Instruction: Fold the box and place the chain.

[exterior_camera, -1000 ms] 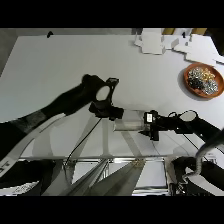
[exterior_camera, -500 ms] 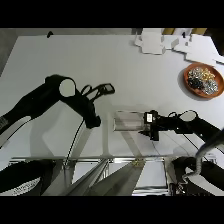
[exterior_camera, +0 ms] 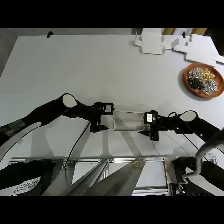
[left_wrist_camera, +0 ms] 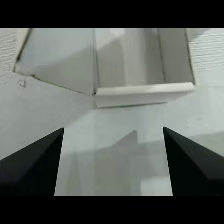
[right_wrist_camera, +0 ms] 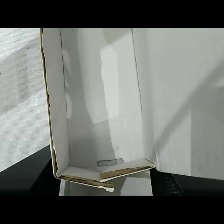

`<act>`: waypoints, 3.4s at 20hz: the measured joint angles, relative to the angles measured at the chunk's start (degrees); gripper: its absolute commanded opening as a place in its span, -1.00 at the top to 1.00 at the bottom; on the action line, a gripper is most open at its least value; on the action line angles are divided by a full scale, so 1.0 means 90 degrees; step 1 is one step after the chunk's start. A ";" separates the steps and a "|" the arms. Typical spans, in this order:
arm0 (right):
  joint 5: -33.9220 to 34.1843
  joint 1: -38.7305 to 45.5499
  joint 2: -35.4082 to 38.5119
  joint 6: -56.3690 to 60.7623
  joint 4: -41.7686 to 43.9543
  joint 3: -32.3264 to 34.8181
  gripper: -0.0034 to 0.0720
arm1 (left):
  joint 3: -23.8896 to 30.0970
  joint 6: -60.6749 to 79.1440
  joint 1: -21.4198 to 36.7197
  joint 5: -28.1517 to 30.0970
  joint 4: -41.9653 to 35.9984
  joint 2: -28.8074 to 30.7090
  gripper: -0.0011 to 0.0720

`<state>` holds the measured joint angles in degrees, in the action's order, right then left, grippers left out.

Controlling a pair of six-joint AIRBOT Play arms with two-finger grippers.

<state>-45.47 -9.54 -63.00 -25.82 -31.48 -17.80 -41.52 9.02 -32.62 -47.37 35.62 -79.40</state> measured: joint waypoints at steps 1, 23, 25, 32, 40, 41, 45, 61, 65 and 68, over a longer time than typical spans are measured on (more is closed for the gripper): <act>-0.0002 0.0000 0.0000 0.0000 0.0002 0.0000 -0.14 | 0.0024 0.0119 -0.0034 0.0075 -0.0124 -0.0068 -0.94; -0.0002 0.0000 0.0000 0.0000 0.0002 0.0002 -0.14 | 0.0274 0.0697 -0.0634 0.0631 -0.1481 -0.0576 -0.91; -0.0002 0.0000 0.0000 0.0002 0.0002 0.0002 -0.14 | 0.0272 0.0797 -0.0661 0.0646 -0.1576 -0.0653 -0.53; -0.0005 0.0002 0.0002 0.0002 -0.0005 0.0000 -0.14 | 0.0272 0.1100 -0.0772 0.0682 -0.1746 -0.0755 0.22; -0.0005 0.0002 0.0002 0.0000 -0.0002 0.0000 -0.14 | 0.0272 0.1151 -0.0784 0.0682 -0.1739 -0.0763 0.22; -0.0005 0.0002 0.0002 0.0000 -0.0002 0.0000 -0.14 | 0.0272 0.1154 -0.0784 0.0682 -0.1736 -0.0763 0.22; -0.0002 0.0002 0.0002 -0.0002 0.0000 0.0000 -0.14 | 0.0272 0.1158 -0.0784 0.0675 -0.1727 -0.0763 0.22; 0.0005 0.0000 0.0243 0.0525 -0.0835 0.0000 -0.95 | 0.0274 0.1178 -0.0797 0.0588 -0.1727 -0.0772 0.22; -0.0240 0.0032 0.0896 0.1513 -0.2052 0.0000 -0.93 | 0.0274 0.1173 -0.0797 0.0580 -0.1715 -0.0767 0.22; -0.0590 0.0240 0.1542 0.2137 -0.2611 0.0002 -0.88 | 0.0274 0.1168 -0.0797 0.0583 -0.1717 -0.0767 0.22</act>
<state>-50.78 -7.38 -49.12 -6.59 -54.98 -17.78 -39.05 19.53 -39.79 -42.13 20.16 -86.30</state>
